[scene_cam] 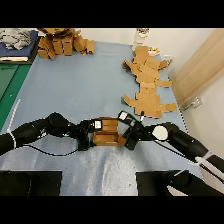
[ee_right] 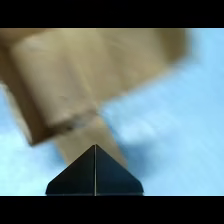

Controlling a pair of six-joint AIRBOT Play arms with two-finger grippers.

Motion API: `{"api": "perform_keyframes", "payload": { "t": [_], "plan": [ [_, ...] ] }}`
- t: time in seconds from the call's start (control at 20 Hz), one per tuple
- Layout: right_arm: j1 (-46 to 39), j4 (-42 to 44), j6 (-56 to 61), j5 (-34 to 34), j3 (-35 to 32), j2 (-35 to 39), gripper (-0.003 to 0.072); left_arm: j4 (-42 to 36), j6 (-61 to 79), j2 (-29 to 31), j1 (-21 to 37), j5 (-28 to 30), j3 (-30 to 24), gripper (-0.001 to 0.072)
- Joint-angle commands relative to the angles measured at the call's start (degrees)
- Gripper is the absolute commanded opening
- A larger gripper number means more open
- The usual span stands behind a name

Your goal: Fold the box.

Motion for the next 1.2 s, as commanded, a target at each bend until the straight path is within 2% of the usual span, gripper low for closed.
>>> {"api": "perform_keyframes", "payload": {
  "t": [0.0, 0.05, 0.15, 0.25, 0.3, 0.45, 0.6, 0.85, 1.15],
  "plan": [
    [-4.3, -13.2, 26.2, 1.0, 0.1, 9.3, 0.0001, 0.1, 0.0, 0.0, 0.0, 0.0, 0.0, 0.0518],
    [-6.8, -16.2, 34.2, 2.1, 0.1, 12.2, 0.0002, 0.0, 0.1, 0.0, 0.0, 0.0, 0.0, 0.0518],
    [-12.5, -19.8, 44.2, 8.8, 0.0, 14.8, 0.0002, 0.0, 0.1, 0.0, 0.0, 0.1, 0.0, 0.0518],
    [-17.7, -18.4, 47.2, 14.7, -0.5, 14.1, 0.0001, 0.0, 0.0, 0.0, 0.0, 0.1, 0.0, 0.0518],
    [-19.3, -15.6, 47.1, 15.5, -1.2, 13.4, 0.0001, 0.0, 0.0, 0.0, 0.0, 0.1, 0.0, 0.0518],
    [-19.8, -2.4, 42.9, 14.0, -4.2, 9.8, 0.0001, 0.0, 0.0, 0.0, 0.0, 0.1, 0.0, 0.0518],
    [-18.0, 10.8, 36.3, 9.0, -7.1, 5.3, 0.0001, 0.0, 0.0, 0.0, 0.0, 0.1, 0.0, 0.0518],
    [-13.9, 12.8, 35.3, 5.0, -7.2, 0.4, 0.0, 0.0, 0.0, 0.0, 0.0, 0.1, 0.0, 0.0518],
    [-11.6, 18.8, 32.3, 4.4, -7.1, 0.0, 0.0, 0.0, 0.0, 0.0, 0.0, 0.1, 0.0, 0.0518]
  ]
}}
